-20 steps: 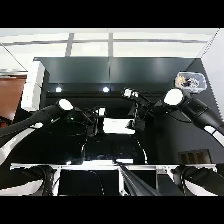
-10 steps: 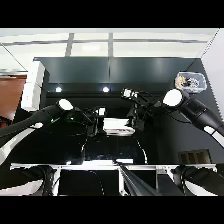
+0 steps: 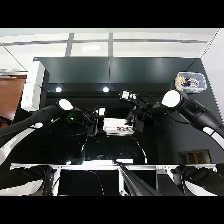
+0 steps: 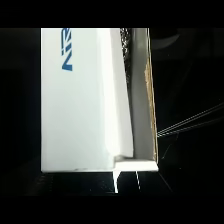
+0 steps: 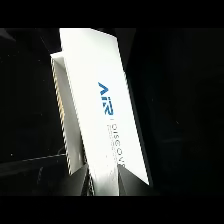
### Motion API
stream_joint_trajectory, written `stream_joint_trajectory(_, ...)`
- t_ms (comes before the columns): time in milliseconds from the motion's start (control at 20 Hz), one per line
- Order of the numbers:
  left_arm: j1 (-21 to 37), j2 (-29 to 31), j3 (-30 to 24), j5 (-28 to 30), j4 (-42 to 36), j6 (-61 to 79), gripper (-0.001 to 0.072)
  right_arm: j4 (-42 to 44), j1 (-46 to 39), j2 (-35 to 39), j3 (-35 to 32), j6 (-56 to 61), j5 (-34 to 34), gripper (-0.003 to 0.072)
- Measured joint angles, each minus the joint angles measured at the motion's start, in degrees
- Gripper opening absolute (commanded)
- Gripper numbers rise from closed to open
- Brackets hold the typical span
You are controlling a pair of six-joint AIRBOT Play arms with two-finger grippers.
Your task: Fold the box and place the chain.
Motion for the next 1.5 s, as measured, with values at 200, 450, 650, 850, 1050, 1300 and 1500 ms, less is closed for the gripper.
stream_joint_trajectory(200, 0.00, 0.00, 0.00, 0.00, 0.00, 0.07, 0.0447, -0.17, 0.00, 0.00, -0.31, 0.00, 0.83, 0.0203)
stream_joint_trajectory(450, 0.00, -0.02, 0.00, 0.00, 0.00, 0.09, 0.0447, -0.72, 0.00, 0.00, -0.59, -0.02, 1.57, 0.0203)
stream_joint_trajectory(650, 0.00, -0.02, 0.00, -0.02, 0.00, 0.09, 0.0447, -1.40, 0.00, 0.00, -0.66, 0.20, 3.15, 0.0275)
stream_joint_trajectory(850, 0.00, -0.02, 0.00, -0.07, 0.02, 0.07, 0.0447, -1.27, 0.00, 0.00, -0.66, 0.35, 3.37, 0.0275)
stream_joint_trajectory(1050, 0.00, -0.02, 0.00, -0.04, 0.02, 0.07, 0.0447, -1.11, 0.00, 0.00, -0.66, 0.50, 3.41, 0.0274)
stream_joint_trajectory(1300, 0.00, -0.02, 0.00, -0.02, 0.02, 0.04, 0.0447, -0.87, 0.00, 0.00, -2.14, 0.50, 3.10, 0.0274)
stream_joint_trajectory(1500, 0.00, -0.02, 0.00, -0.02, 0.04, 0.11, 0.0448, -0.17, -0.28, 0.09, -3.06, 0.63, 3.23, 0.0273)
